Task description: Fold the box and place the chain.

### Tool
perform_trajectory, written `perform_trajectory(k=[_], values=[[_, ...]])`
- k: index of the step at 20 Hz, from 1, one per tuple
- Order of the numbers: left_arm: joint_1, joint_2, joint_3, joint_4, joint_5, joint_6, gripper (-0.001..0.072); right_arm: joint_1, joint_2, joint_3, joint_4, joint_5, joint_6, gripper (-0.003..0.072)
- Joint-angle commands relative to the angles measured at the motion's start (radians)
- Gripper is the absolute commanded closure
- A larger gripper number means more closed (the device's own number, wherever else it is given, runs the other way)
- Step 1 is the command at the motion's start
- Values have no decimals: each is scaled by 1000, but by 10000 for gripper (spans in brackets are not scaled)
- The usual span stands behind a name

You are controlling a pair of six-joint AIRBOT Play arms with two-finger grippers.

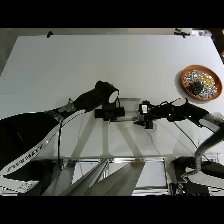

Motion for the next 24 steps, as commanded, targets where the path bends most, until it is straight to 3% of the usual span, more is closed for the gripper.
perform_trajectory(k=[1, 2, 7, 8, 10, 11, 18, 20, 23, 24], values=[[4, 0, 0, 18, -7, 0, 663, 1, 0, 0, 0, 1, 0, 283], [3, 0, 0, 24, -9, 0, 704, 1, 0, 0, 0, 1, 0, 283], [2, -8, -3, 33, -17, 4, 687, 1, 0, 0, -1, 1, 0, 283], [2, -8, -3, 32, -21, 11, 655, 1, 0, 0, -1, 1, 0, 283], [2, 3, -3, 33, -25, 79, 397, 1, 0, 0, -1, 1, 0, 283], [2, 13, -4, 41, -23, 109, 359, 1, 0, 0, 0, 1, 0, 283], [-8, 6, -26, 35, 55, 108, 374, 1, 0, 0, 0, 1, 0, 283], [-10, 5, -26, 37, 55, 108, 459, 1, 0, 0, -1, 1, 0, 283], [-12, 2, -26, 40, 54, 107, 467, 1, 0, 0, 0, 1, 0, 283], [-13, 0, -26, 39, 53, 107, 562, 1, 0, 0, -1, 1, 0, 283]])
